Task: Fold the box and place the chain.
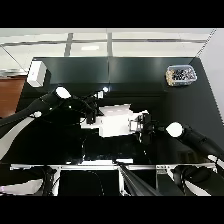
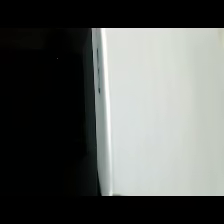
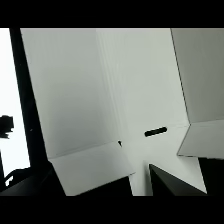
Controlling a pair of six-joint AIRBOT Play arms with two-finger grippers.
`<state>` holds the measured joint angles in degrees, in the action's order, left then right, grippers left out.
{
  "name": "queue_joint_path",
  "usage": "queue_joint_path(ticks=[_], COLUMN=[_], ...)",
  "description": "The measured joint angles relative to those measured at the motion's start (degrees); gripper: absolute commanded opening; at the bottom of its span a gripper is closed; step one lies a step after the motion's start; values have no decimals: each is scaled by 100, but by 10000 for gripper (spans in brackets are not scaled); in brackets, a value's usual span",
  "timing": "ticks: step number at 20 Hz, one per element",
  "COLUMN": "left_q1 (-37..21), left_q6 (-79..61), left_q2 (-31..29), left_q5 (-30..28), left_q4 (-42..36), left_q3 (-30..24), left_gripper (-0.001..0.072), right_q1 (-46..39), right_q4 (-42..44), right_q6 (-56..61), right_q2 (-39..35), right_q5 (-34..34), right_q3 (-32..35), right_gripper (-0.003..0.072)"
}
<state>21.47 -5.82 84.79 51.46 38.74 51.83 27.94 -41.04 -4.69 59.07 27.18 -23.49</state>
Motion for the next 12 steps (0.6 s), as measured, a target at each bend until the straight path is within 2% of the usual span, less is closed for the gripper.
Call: queue_joint_path(ticks=[6, 12], left_q1=[0, 7], left_q6=[0, 2], left_q2=[0, 0], left_q5=[9, 175], left_q4=[0, -17], left_q3=[0, 0], left_gripper=[26, 24], right_q1=[-31, -146], right_q4=[127, 186], right_q6=[-157, -197], right_q2=[22, 22], right_q5=[-17, 372], right_q3=[-278, -629], right_gripper=[700, 700])
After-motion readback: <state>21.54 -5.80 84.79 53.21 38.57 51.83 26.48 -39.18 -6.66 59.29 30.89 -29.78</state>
